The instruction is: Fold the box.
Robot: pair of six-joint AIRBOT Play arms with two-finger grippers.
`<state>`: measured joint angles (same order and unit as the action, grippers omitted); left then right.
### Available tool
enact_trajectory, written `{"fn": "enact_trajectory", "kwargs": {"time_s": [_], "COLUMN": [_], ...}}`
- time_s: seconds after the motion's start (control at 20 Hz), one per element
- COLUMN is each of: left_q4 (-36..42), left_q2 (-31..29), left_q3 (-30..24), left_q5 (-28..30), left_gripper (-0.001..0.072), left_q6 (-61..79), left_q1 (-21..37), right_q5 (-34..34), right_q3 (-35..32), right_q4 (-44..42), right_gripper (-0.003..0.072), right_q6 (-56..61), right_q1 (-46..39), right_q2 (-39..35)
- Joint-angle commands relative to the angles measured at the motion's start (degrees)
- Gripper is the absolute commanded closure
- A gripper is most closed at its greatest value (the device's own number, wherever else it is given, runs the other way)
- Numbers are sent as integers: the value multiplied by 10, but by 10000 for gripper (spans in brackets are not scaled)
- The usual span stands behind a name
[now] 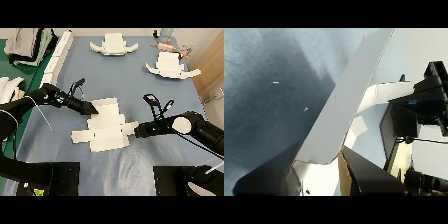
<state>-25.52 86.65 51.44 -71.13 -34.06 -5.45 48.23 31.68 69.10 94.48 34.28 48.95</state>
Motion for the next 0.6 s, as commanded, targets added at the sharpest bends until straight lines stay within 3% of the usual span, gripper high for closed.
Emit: {"fn": "enact_trajectory", "kwargs": {"time_s": [0.0,0.1,0.2,0.45,0.5,0.55], "left_q4": [-8,-19,-20,-10,-10,-8], "left_q2": [0,1,1,1,1,1], "left_q3": [7,7,7,8,8,8], "left_q5": [-6,-8,-13,-21,-17,-17], "left_gripper": [360,363,688,694,694,695], "left_q6": [4,4,13,15,16,29], "left_q1": [-10,-14,-17,-17,-17,-17], "right_q5": [0,0,0,0,-1,-1], "right_q3": [0,0,0,0,0,2], "right_q4": [2,2,6,7,9,20], "right_gripper": [683,683,683,661,565,422], "right_q6": [0,0,0,0,0,1], "right_q1": [0,0,0,0,0,0], "right_q2": [0,0,0,0,0,0]}}
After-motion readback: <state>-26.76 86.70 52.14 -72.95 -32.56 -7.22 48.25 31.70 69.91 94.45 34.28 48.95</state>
